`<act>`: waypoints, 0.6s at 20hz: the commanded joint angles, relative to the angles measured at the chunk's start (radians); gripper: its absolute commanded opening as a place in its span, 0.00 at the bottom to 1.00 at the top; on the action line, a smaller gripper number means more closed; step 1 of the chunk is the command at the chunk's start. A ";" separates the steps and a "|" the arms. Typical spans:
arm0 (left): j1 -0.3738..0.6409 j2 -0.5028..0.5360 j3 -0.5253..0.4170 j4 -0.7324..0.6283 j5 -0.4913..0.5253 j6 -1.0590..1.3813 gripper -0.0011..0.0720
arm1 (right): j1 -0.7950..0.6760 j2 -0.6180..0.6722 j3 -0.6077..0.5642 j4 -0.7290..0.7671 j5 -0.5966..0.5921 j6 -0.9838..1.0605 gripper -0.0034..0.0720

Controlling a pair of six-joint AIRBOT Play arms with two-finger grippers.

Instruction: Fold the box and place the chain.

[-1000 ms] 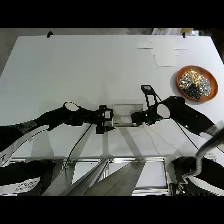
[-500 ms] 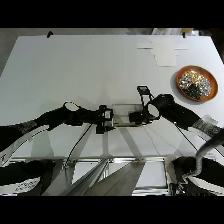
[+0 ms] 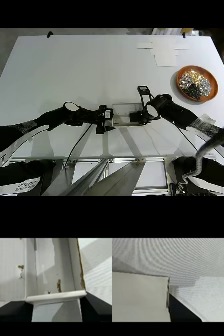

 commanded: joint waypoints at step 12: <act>0.000 0.001 0.000 0.003 0.000 0.002 0.11 | 0.001 -0.014 0.001 0.002 0.005 -0.005 0.25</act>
